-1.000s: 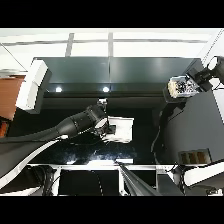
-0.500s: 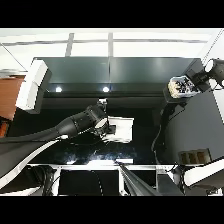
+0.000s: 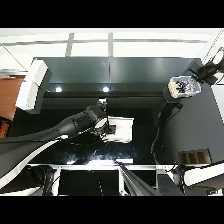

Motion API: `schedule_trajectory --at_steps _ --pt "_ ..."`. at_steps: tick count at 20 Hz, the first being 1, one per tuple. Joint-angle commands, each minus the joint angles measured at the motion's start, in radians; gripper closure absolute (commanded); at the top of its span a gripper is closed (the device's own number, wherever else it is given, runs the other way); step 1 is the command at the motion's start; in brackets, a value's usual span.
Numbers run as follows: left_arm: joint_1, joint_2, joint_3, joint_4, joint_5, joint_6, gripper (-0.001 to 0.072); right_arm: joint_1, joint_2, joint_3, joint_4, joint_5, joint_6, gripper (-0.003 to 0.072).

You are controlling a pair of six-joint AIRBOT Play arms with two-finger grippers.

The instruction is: Fold the box and place the chain.

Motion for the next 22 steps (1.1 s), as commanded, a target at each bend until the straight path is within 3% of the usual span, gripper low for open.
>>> schedule_trajectory --at_steps 1,11,15,19,22 --pt "0.000 0.000 0.000 0.000 0.006 0.000 0.0681 0.000 0.106 0.011 0.006 0.041 -0.141 0.0669" --pt "-0.011 0.000 0.000 -0.023 0.011 0.000 0.0682 0.048 0.536 0.010 0.198 0.108 -0.468 0.0669" --pt "-0.011 0.000 0.000 -0.022 0.013 0.000 0.0682 0.055 0.690 0.010 0.428 0.185 -0.607 0.0669" --pt "-0.011 0.000 0.000 -0.022 0.012 0.000 0.0682 0.072 0.798 0.010 0.588 0.266 -0.645 0.0669" --pt "-0.011 0.000 0.000 -0.021 0.011 0.000 0.0682 0.154 0.828 0.010 0.609 0.339 -0.652 0.0669"
